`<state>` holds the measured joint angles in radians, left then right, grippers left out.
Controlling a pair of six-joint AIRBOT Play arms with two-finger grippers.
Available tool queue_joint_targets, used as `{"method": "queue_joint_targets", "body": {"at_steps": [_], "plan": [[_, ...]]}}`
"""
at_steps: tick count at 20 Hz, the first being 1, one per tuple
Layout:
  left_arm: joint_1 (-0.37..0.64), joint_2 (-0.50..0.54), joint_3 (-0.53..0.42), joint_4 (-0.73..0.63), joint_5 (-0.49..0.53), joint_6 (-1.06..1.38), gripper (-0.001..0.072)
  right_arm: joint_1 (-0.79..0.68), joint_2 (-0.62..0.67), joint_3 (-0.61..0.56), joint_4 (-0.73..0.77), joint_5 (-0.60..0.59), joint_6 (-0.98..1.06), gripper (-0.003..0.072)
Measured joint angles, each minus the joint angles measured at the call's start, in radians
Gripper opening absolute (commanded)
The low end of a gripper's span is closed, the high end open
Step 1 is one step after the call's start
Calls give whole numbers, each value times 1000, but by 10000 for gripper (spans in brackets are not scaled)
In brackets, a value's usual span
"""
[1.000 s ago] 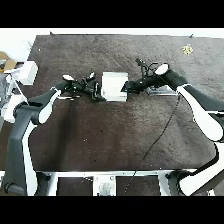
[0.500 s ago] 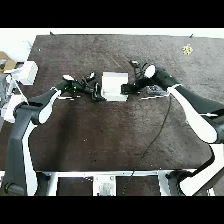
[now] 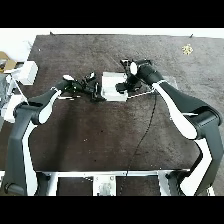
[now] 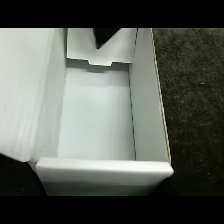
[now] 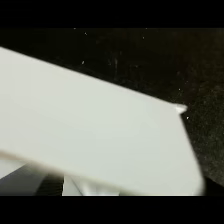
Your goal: Fold the box and place the chain.
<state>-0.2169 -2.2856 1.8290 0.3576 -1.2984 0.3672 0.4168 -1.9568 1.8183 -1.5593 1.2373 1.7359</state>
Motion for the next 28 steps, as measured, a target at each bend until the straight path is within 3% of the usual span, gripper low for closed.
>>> {"method": "queue_joint_targets", "body": {"at_steps": [2,3,7,8,16,17,18,20,22,27,28], "plan": [[0,0,0,0,0,0,352,8,-14,16,-35,15,57,485],[0,0,0,0,0,0,352,10,-22,19,-43,19,84,416],[0,0,0,0,0,0,352,18,-36,25,-69,32,183,407],[0,0,0,0,0,0,352,19,-38,26,-72,39,202,304],[0,0,0,0,0,0,352,22,-44,26,-79,19,275,305],[0,0,0,0,0,0,352,22,-48,26,-79,18,277,279],[0,0,0,0,0,0,352,22,-51,26,-79,14,280,201],[0,0,0,0,0,0,352,22,-55,27,-77,11,282,196],[0,0,0,0,0,0,352,22,-57,27,-79,11,285,20],[0,0,0,-1,0,-1,352,21,-58,27,-85,9,298,6],[0,0,0,-1,0,-1,352,22,-58,27,-87,9,298,41]]}}
